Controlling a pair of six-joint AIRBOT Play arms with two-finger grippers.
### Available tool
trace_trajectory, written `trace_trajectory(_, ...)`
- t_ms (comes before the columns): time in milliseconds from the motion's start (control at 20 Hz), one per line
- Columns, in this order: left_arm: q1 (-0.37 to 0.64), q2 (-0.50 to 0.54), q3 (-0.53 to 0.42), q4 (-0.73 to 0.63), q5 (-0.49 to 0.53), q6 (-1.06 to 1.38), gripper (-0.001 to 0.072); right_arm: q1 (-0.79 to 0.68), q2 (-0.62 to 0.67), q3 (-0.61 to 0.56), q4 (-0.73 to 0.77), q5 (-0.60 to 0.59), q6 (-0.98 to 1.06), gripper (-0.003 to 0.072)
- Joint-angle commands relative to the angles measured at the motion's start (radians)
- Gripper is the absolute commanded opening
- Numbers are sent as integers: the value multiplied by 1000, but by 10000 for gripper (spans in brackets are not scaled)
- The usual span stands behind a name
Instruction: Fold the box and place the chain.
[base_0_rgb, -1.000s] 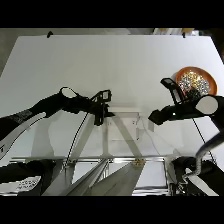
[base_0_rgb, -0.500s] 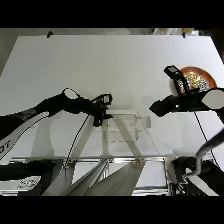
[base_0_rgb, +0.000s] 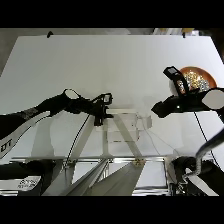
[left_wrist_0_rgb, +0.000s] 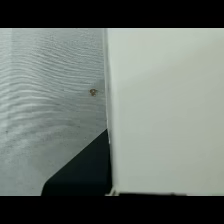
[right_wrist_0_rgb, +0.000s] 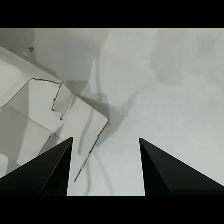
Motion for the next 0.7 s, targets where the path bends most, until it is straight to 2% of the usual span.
trace_trajectory(0, -1, -1, 0, 4, -4, 0, 11, 1, 1, 1, -11, 14, -64, 459)
trace_trajectory(100, -1, -1, 0, 4, -18, 0, 10, 1, 1, 1, -1, 15, -78, 457)
trace_trajectory(150, -1, -1, 0, 3, -25, 0, 10, 1, 1, 1, 14, 15, -79, 405)
trace_trajectory(250, -1, -1, 0, 4, -24, 0, 10, 4, 1, 1, 31, 19, -87, 148)
trace_trajectory(350, -1, -1, 0, 4, -24, 0, 10, 43, 1, 0, 36, 30, -120, 26)
trace_trajectory(650, -1, -1, 0, 4, -24, 0, 10, 410, 0, -60, 45, 23, -395, 18)
